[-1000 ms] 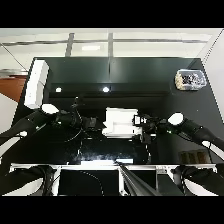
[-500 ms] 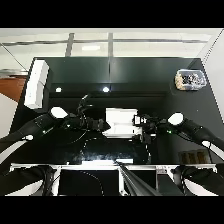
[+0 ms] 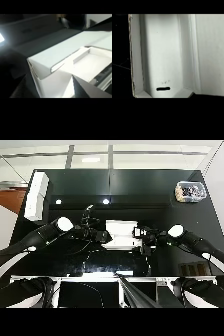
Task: Fold the box and place the chain.
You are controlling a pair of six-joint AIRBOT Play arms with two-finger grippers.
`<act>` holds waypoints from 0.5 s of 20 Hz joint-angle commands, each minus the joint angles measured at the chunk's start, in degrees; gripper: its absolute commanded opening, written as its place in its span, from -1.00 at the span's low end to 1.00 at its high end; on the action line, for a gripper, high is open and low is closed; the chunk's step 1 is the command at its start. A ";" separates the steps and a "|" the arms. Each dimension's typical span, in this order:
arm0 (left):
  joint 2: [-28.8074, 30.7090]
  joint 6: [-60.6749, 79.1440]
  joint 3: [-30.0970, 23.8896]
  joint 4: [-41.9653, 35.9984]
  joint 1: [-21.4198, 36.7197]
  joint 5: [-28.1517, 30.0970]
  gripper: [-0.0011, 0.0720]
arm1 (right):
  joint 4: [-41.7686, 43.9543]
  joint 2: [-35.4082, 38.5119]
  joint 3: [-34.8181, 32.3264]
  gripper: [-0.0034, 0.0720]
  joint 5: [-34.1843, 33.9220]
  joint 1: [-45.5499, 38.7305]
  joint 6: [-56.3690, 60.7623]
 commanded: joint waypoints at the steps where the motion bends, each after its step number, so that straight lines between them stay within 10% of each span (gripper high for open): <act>1: 0.02 -6.03 2.21 4.37 -0.37 -3.26 0.74 | 0.02 -0.02 -0.02 0.25 0.00 0.00 0.02; 8: 0.02 -9.86 4.39 4.76 -0.37 -5.70 0.72 | 0.00 -0.02 0.00 0.25 0.00 0.00 0.02; 10: 0.02 -10.23 4.39 4.87 -0.39 -5.88 0.44 | 0.02 -0.02 -0.02 0.25 0.00 0.02 0.02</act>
